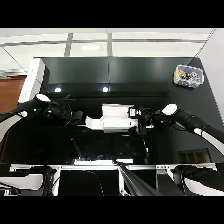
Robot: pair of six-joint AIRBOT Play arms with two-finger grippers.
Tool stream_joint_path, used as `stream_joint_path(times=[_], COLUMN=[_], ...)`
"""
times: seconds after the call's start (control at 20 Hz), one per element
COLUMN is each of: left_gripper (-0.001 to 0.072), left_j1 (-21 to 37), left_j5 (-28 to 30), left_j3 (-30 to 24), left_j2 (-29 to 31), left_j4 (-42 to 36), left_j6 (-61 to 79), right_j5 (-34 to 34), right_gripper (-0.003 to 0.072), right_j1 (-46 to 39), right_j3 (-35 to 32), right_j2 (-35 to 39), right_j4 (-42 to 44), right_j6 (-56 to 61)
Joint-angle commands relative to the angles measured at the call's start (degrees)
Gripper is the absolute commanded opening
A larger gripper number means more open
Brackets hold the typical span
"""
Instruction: Fold the box and place the chain.
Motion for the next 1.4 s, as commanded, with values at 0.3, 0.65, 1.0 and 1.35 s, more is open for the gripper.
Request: stream_joint_path(times=[0.3,0.65,1.0,1.35], left_gripper=[0.0025,0.0026,0.0416,0.0701], left_j1=[-2.34,-3.56,-3.54,-4.39], left_j5=[3.26,-3.06,-4.17,-6.45], left_j3=[0.04,3.06,5.18,6.51], left_j2=[-1.44,-1.44,-1.42,-1.40], left_j4=[0.52,-5.25,-5.03,-4.09], left_j6=[-3.43,6.32,6.08,0.52], right_j5=[0.00,0.00,0.00,0.00], right_gripper=[0.0129,0.0129,0.0129,0.0129], right_j1=[0.04,0.04,0.04,0.04], right_j3=[0.00,0.00,0.00,0.00], right_j2=[-0.04,-0.04,-0.04,-0.04], right_j4=[0.00,0.02,0.02,0.02], right_j6=[0.02,0.02,0.02,0.02])
